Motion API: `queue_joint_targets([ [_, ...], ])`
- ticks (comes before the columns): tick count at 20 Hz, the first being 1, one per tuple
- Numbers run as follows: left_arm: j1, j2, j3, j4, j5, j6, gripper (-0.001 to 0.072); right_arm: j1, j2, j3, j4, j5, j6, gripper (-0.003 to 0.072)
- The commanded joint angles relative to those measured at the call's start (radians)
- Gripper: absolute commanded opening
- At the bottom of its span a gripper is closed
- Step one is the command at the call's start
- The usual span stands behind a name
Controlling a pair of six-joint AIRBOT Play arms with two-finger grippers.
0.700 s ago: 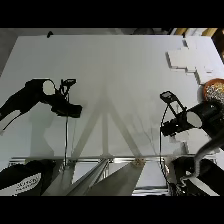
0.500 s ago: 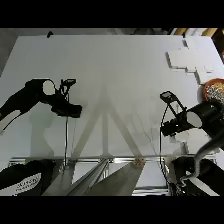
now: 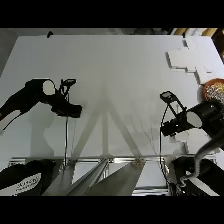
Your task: Fold the box and place the chain.
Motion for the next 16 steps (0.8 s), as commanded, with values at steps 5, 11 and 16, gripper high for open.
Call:
queue_joint_targets([
  [5, 0.000, 0.000, 0.000, 0.000, 0.000, 0.000, 0.0438, 0.000, 0.001, 0.000, 0.006, -0.158, 0.001, 0.0334],
  [11, 0.000, 0.000, 0.000, 0.000, 0.000, 0.000, 0.0438, -0.001, 0.001, 0.000, -0.065, -0.227, 0.011, 0.0270],
  [16, 0.000, 0.000, 0.000, 0.000, 0.000, 0.000, 0.0438, -0.094, 0.001, 0.000, -0.484, -0.089, 0.046, 0.0270],
])
